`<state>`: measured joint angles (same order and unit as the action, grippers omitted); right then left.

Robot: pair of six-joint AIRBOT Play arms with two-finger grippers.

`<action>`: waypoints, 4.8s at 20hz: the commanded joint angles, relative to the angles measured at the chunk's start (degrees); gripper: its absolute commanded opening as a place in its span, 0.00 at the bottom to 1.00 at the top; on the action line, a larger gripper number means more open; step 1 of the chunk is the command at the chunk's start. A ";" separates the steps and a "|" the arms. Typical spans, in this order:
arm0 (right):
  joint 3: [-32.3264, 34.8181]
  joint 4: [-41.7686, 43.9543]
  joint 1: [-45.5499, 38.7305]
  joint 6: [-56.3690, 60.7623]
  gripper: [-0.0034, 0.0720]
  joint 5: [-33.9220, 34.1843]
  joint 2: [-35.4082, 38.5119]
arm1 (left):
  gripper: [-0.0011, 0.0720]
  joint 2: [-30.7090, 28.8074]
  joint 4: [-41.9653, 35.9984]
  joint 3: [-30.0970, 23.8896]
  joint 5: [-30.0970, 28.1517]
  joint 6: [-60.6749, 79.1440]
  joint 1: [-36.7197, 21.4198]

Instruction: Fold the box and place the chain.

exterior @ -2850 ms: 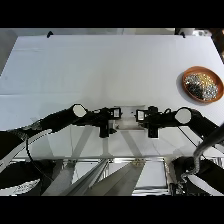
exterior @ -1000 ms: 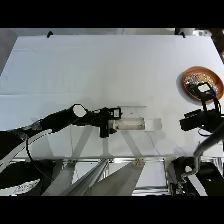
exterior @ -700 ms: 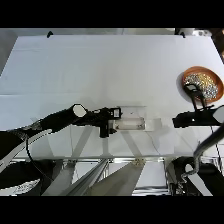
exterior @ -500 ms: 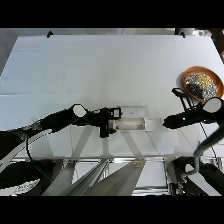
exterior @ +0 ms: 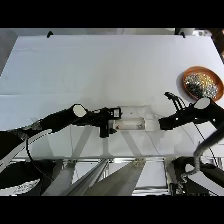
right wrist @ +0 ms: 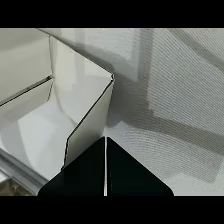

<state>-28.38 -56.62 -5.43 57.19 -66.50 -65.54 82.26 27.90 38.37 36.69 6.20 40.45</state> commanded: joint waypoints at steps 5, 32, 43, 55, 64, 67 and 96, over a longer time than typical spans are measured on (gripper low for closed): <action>1.09 5.09 0.02 -2.67 0.05 3.78 -0.33 | 0.20 0.04 0.00 -0.02 0.04 0.00 0.00; 1.07 14.43 0.02 -5.95 0.60 -0.24 6.47 | 0.20 0.04 0.00 -0.02 0.04 0.00 0.00; 1.07 10.69 9.05 -0.04 0.69 5.75 6.49 | 0.20 0.04 0.00 -0.02 0.04 0.00 0.00; 1.07 13.64 9.05 2.32 0.67 3.43 7.15 | 0.20 0.04 0.00 -0.02 0.04 0.00 0.00; 1.05 6.84 14.25 9.05 0.66 8.79 8.70 | 0.20 0.04 0.00 -0.02 0.04 0.00 0.00; 1.05 5.38 19.67 10.97 0.62 11.28 8.81 | 0.20 0.04 0.00 -0.02 0.02 0.00 0.00; -6.03 -31.85 44.35 57.22 0.58 19.80 1.25 | 0.20 0.04 0.00 -0.02 0.04 0.00 0.00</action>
<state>-33.87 -81.93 37.06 107.61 -45.78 -62.94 82.26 27.90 38.37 36.75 6.24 40.45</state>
